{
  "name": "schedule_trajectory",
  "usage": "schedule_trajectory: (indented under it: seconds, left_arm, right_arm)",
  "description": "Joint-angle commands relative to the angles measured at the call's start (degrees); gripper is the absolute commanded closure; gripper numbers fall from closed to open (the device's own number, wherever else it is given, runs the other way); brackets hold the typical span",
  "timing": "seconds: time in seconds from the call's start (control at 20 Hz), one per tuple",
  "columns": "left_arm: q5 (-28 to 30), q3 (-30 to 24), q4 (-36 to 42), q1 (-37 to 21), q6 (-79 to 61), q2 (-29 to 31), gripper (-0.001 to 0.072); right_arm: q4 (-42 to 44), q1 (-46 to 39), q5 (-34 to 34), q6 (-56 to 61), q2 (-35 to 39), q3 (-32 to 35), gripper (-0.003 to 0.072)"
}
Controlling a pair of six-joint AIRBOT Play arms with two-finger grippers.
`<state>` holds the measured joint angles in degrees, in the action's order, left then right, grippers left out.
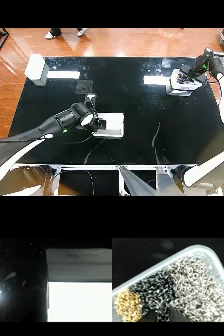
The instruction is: Fold the box and place the chain.
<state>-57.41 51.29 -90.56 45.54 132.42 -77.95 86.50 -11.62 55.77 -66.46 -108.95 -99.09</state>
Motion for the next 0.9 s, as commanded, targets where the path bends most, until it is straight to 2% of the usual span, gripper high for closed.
schedule_trajectory:
  seconds: [0.0, 0.4, 0.85]
  left_arm:
    - [-0.02, 0.0, -0.02, 0.02, -0.02, -0.02, 0.0688]
    - [-0.02, 0.0, 0.0, 0.02, -0.02, -0.02, 0.0688]
    - [-0.02, 0.0, 0.0, 0.0, 0.0, -0.02, 0.0689]
  right_arm:
    - [-2.36, 0.04, -0.55, 0.31, 2.27, -0.13, 0.0659]
    - [-4.04, -0.17, -0.35, -0.55, 6.16, -0.61, 0.0659]
    - [1.77, -0.07, 4.72, -14.75, 15.67, -8.46, 0.0662]
